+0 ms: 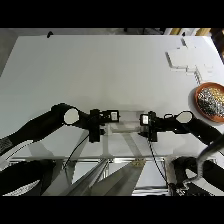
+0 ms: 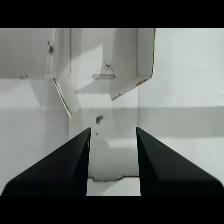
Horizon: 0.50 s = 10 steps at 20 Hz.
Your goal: Fold the box and place the chain.
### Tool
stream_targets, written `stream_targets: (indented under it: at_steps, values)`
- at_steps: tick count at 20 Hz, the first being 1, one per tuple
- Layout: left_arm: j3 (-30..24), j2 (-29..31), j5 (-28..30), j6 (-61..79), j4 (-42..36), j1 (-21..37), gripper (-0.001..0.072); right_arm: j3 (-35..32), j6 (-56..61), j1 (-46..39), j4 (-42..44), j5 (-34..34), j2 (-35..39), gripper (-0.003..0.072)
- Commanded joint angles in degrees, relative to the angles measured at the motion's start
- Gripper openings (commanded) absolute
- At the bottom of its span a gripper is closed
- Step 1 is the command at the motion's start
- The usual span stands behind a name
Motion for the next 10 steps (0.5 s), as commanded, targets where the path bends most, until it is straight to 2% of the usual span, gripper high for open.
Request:
stream_targets:
  at_steps: [1, 4, 10]
  values:
    - [-0.9, -0.2, 0.2, 0.9, 1.4, 1.3, 0.0314, 0.0, 0.0, 0.0, 0.0, 0.0, 0.0, 0.0341]
    - [-1.0, -0.2, 2.9, 6.6, 1.4, 1.4, 0.0350, 0.0, 0.0, 0.0, 0.0, 0.0, 0.0, 0.0341]
    - [-1.0, -1.7, 9.7, 10.5, -1.5, 0.9, 0.0353, 0.0, 0.0, 0.0, 0.0, 0.0, 0.0, 0.0341]
